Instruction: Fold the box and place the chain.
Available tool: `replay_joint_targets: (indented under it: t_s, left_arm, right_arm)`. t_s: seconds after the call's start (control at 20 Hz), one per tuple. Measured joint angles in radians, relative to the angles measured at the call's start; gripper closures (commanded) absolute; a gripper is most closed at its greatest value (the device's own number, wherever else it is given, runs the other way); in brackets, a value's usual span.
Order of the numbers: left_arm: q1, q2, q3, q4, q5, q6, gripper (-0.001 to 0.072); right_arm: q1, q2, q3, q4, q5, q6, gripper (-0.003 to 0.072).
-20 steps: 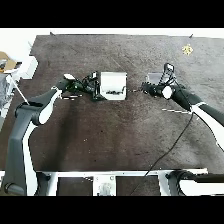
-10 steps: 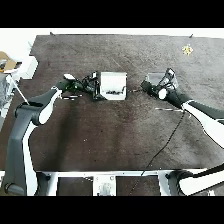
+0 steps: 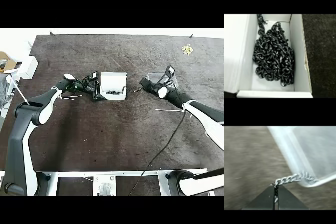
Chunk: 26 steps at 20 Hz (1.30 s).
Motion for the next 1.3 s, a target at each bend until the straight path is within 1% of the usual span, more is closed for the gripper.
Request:
replay_joint_targets:
  t_s: [0.25, 0.4, 0.55, 0.7, 0.75, 0.8, 0.85, 0.95, 1.05, 1.1, 1.15, 1.3]
  left_arm:
    - [0.000, 0.000, 0.000, 0.000, 0.000, 0.000, 0.0365]
    - [0.000, 0.000, 0.000, 0.000, 0.000, 0.000, 0.0365]
    - [0.000, 0.000, 0.000, 0.000, 0.000, 0.000, 0.0366]
    - [0.000, 0.000, 0.000, 0.000, 0.000, 0.000, 0.0365]
    - [0.000, 0.000, 0.000, 0.000, 0.000, 0.000, 0.0365]
    - [0.000, 0.000, 0.000, 0.000, 0.000, 0.000, 0.0365]
    - [0.000, 0.000, 0.000, 0.000, 0.000, 0.000, 0.0365]
    - [0.000, 0.000, 0.000, 0.000, 0.000, 0.000, 0.0365]
    - [0.000, 0.000, 0.000, 0.000, 0.000, 0.000, 0.0366]
    - [0.000, 0.000, 0.000, 0.000, 0.000, 0.000, 0.0366]
    - [0.000, 0.000, 0.000, 0.000, 0.000, 0.000, 0.0366]
    - [0.000, 0.000, 0.000, 0.000, 0.000, 0.000, 0.0366]
  right_arm:
    - [0.085, 0.224, 0.000, 0.000, 0.047, -0.116, 0.0685]
    - [0.166, 0.315, 0.000, 0.000, 0.032, -0.154, 0.0685]
    - [0.249, 0.334, 0.000, -0.001, -0.037, -0.170, 0.0685]
    - [0.319, 0.291, 0.000, 0.000, -0.109, -0.175, 0.0684]
    - [0.334, 0.267, 0.000, 0.001, -0.127, -0.175, 0.0563]
    - [0.346, 0.241, 0.000, 0.003, -0.142, -0.176, 0.0349]
    - [0.355, 0.219, 0.000, 0.003, -0.147, -0.180, 0.0371]
    - [0.360, 0.201, 0.000, -0.021, -0.146, -0.181, 0.0372]
    - [0.344, 0.214, 0.003, -0.075, -0.106, -0.182, 0.0374]
    - [0.329, 0.227, 0.009, -0.106, -0.076, -0.183, 0.0467]
    - [0.307, 0.241, 0.021, -0.136, -0.038, -0.196, 0.0530]
    - [0.224, 0.251, 0.095, -0.170, 0.095, -0.304, 0.0541]
